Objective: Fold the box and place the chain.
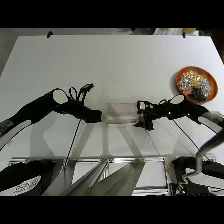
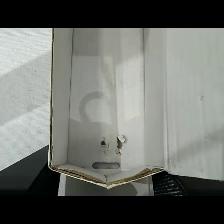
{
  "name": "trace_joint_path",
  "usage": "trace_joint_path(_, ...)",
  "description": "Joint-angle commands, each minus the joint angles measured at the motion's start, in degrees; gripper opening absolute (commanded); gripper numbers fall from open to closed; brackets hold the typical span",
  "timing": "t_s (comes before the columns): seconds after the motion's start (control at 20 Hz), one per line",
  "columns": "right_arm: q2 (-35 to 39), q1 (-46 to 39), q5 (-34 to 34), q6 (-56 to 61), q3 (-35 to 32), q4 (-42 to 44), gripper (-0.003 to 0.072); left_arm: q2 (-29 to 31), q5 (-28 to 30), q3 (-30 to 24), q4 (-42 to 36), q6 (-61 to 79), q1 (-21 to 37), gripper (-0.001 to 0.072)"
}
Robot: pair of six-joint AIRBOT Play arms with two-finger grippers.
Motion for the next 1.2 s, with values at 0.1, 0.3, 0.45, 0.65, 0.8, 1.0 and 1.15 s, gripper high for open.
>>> trace_joint_path(0.1,0.0,0.0,0.0,0.0,0.0,0.0,0.0397,1.1,1.7,1.6,-0.8,-0.1,-2.8,0.0155)
trace_joint_path(0.3,0.0,0.0,0.0,0.0,0.0,0.0,0.0397,1.1,2.2,3.0,-0.9,-0.3,-3.9,0.0153)
trace_joint_path(0.45,0.0,0.0,0.0,0.0,0.0,0.0,0.0397,0.8,2.6,3.0,-0.6,-0.3,-4.9,0.0154)
trace_joint_path(0.65,0.0,0.0,0.0,0.0,0.0,0.0,0.0397,-0.4,4.0,3.0,0.1,-1.8,-6.5,0.0292)
trace_joint_path(0.8,0.0,0.0,0.0,0.0,0.0,0.0,0.0397,-0.8,6.3,3.1,2.3,-5.1,-7.6,0.0292)
trace_joint_path(1.0,0.0,0.0,0.0,0.0,0.0,0.0,0.0397,-0.8,7.1,4.0,8.8,-13.1,-8.9,0.0292)
trace_joint_path(1.15,0.0,0.0,0.0,0.0,0.0,0.0,0.0397,-0.9,6.5,6.8,16.3,-21.8,-10.9,0.0291)
